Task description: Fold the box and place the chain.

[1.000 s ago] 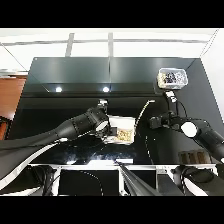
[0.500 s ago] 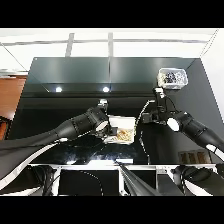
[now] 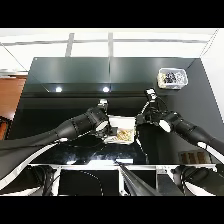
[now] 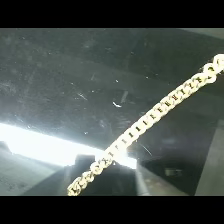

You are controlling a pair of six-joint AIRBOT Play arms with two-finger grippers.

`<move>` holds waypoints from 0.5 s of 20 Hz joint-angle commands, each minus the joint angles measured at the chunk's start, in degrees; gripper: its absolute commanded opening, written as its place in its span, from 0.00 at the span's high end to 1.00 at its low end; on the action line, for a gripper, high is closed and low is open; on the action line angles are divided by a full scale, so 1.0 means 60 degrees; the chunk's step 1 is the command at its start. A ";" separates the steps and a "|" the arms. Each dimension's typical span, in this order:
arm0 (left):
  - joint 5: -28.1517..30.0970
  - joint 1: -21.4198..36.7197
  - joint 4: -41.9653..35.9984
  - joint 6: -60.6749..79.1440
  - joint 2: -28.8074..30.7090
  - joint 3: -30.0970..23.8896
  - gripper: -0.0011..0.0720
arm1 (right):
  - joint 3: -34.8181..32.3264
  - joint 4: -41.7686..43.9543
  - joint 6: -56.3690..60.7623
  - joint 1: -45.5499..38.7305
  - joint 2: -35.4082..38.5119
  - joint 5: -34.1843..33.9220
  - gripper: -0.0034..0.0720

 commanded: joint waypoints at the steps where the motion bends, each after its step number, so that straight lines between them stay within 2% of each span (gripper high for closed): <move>1: -0.0004 -0.0004 0.0004 0.0007 0.0000 0.0004 0.95 | 0.0029 -0.0036 0.0033 0.0069 -0.0091 0.0026 0.43; 2: -0.0007 -0.0004 0.0000 0.0004 0.0000 0.0004 0.94 | 0.0029 -0.0036 0.0033 0.0069 -0.0091 0.0066 0.60; 4: -0.0007 -0.0004 0.0000 0.0004 0.0000 0.0004 0.95 | 0.0029 -0.0029 0.0036 0.0069 -0.0091 0.0084 0.64; 5: -0.0007 -0.0004 0.0000 0.0004 0.0000 0.0004 0.95 | 0.0029 -0.0029 0.0033 0.0069 -0.0091 0.0098 0.69; 6: -0.0007 -0.0004 0.0000 0.0007 0.0000 0.0004 0.95 | 0.0029 -0.0029 0.0033 0.0069 -0.0091 0.0153 0.83; 7: -0.0007 -0.0004 0.0000 0.0004 0.0000 0.0004 0.94 | 0.0029 -0.0018 0.0036 0.0069 -0.0091 0.0200 0.88; 10: -0.0007 -0.0004 0.0000 0.0004 0.0000 0.0004 0.95 | 0.0073 0.0000 0.0033 0.0066 -0.0080 0.0539 0.88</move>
